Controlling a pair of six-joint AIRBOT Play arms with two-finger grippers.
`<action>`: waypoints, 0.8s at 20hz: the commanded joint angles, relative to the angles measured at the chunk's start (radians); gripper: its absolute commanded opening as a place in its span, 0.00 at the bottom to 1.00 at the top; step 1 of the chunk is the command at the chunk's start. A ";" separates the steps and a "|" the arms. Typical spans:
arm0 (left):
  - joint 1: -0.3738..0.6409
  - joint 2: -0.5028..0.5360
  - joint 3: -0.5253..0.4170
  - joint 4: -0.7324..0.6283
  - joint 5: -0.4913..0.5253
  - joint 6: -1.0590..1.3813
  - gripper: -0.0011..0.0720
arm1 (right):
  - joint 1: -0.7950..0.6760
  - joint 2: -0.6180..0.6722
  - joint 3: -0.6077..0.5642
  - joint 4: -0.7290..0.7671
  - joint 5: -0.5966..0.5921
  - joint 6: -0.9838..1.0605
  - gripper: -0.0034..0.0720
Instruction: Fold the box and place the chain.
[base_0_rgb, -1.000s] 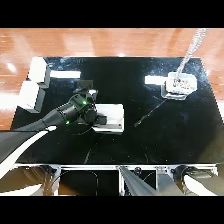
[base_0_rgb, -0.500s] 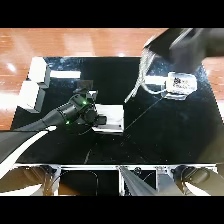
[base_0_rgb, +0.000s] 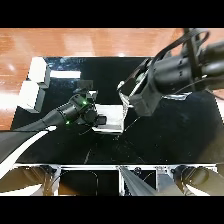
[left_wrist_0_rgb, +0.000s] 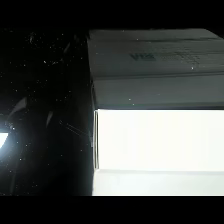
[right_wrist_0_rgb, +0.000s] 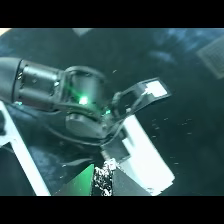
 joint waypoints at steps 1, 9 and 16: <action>0.000 0.001 0.000 0.000 -0.002 0.000 0.04 | 0.008 -0.019 -0.040 0.066 -0.039 -0.008 0.08; 0.000 0.001 0.000 -0.003 -0.002 0.000 0.04 | 0.008 -0.085 -0.091 0.097 -0.046 -0.026 0.08; 0.000 0.001 0.000 -0.003 -0.003 0.000 0.04 | 0.008 -0.129 -0.357 0.073 -0.197 -0.032 0.08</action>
